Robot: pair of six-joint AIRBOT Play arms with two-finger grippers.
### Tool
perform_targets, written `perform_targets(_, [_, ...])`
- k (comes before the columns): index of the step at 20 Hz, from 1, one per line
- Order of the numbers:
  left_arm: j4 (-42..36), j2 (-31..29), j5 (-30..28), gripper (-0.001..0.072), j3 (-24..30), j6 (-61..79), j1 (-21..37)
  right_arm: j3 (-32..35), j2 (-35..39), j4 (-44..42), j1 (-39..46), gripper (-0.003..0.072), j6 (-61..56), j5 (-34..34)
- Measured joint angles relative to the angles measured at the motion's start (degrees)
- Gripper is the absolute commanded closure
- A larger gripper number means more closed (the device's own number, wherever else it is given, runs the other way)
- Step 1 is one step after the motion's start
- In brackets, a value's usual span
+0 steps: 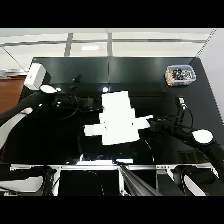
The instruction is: Fold the box and place the chain.
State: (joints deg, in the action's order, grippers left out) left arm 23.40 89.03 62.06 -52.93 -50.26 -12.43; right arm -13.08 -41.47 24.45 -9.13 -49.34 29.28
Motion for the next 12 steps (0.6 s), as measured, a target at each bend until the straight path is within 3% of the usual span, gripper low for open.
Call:
perform_targets(3, [-0.7, 6.2, 5.8, 0.0019, -5.5, 1.5, -2.4, 0.2, 0.1, -0.3, -0.5, 0.0666, -0.1, -0.5])
perform_targets(5, [-0.3, 10.0, 10.5, 0.0103, -9.6, 3.0, -3.4, 0.2, 0.1, -0.5, -0.7, 0.0666, -0.1, -0.7])
perform_targets(6, [0.6, 11.6, 12.8, 0.0111, -11.5, 3.5, -3.7, 0.2, 0.1, -0.5, -0.7, 0.0666, -0.1, -0.8])
perform_targets(9, [5.9, 16.1, 20.4, 0.0367, -17.6, 4.5, -4.3, 0.2, 0.1, -0.5, -0.8, 0.0666, -0.1, -0.7])
perform_targets(12, [11.0, 19.3, 25.8, 0.0377, -22.4, 4.9, -5.0, 0.2, 0.1, -0.6, -0.8, 0.0666, -0.1, -0.7])
